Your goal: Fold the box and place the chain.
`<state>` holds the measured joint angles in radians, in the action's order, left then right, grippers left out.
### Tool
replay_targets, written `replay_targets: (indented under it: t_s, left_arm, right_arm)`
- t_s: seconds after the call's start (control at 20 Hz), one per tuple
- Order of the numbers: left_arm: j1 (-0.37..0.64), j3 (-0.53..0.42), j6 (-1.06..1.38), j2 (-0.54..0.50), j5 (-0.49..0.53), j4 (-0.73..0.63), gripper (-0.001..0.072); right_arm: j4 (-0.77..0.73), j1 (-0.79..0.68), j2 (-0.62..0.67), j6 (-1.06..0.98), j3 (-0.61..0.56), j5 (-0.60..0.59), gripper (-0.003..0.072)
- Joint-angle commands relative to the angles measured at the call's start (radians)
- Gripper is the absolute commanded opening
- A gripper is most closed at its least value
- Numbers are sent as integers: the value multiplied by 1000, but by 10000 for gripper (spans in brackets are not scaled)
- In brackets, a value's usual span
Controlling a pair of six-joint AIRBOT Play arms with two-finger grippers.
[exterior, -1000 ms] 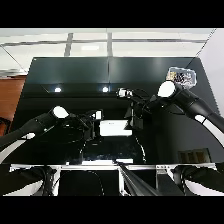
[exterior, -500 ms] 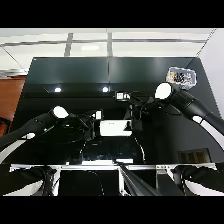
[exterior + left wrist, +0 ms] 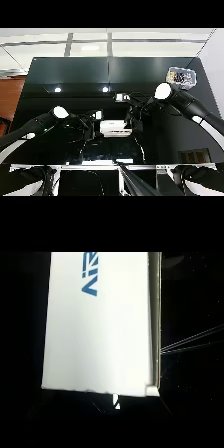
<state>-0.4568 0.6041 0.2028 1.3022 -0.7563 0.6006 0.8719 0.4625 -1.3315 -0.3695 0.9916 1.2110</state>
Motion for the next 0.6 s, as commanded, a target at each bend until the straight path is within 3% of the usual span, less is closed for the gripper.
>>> replay_targets:
  t_s: [0.0, 0.55]
  left_arm:
    - [0, 0, -2, 0, -2, 0, 397]
    - [0, 0, -2, 0, -2, 0, 398]
  right_arm:
    - [5, 1, 0, -1, -1, 16, 244]
    - [23, 30, 0, 0, -11, -4, 245]
